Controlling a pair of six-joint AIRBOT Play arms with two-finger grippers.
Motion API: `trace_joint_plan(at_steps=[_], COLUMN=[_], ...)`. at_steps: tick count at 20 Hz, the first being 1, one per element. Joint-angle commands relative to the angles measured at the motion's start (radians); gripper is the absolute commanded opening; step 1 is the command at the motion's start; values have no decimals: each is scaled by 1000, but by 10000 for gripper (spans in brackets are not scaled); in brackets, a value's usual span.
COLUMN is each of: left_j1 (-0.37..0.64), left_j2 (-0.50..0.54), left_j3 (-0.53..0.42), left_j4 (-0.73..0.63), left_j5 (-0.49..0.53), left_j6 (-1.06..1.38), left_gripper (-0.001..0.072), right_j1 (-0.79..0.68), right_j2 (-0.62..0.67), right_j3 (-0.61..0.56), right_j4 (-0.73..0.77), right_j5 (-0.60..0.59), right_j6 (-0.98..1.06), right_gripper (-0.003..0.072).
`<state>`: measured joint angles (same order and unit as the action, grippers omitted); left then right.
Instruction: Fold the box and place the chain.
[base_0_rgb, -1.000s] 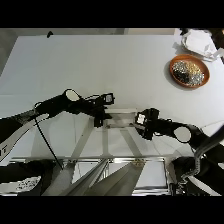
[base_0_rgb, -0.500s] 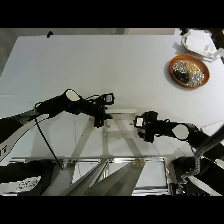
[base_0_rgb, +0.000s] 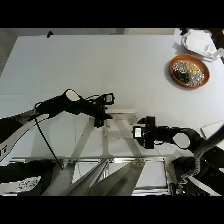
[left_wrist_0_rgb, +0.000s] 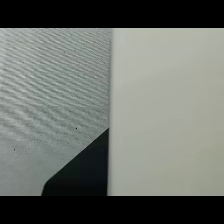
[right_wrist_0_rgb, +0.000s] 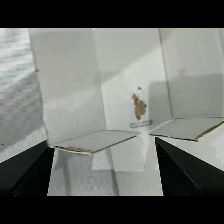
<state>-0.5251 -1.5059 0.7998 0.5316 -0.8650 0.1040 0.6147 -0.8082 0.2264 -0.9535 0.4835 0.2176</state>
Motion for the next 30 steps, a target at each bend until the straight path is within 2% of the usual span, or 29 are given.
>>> trace_joint_plan(at_steps=[1,4,6,9,12,16,30], left_j1=[0,0,0,0,0,0,0], left_j2=[0,0,0,0,0,0,0], left_j3=[0,0,0,0,0,0,0], left_j4=[0,0,0,0,0,0,0], left_j5=[0,0,0,0,0,0,0], left_j6=[0,0,0,0,0,0,0], left_gripper=[11,11,11,11,11,11,11], right_j1=[22,22,22,-6,-40,-80,-53], right_j2=[5,5,5,5,5,5,36], right_j3=[-19,-19,-19,-18,-5,20,25], right_j4=[24,50,50,100,101,98,45], right_j5=[-47,-132,-145,-129,-73,-71,-80], right_j6=[21,21,21,12,-47,-47,-43], right_gripper=[691,691,691,691,691,691,676])
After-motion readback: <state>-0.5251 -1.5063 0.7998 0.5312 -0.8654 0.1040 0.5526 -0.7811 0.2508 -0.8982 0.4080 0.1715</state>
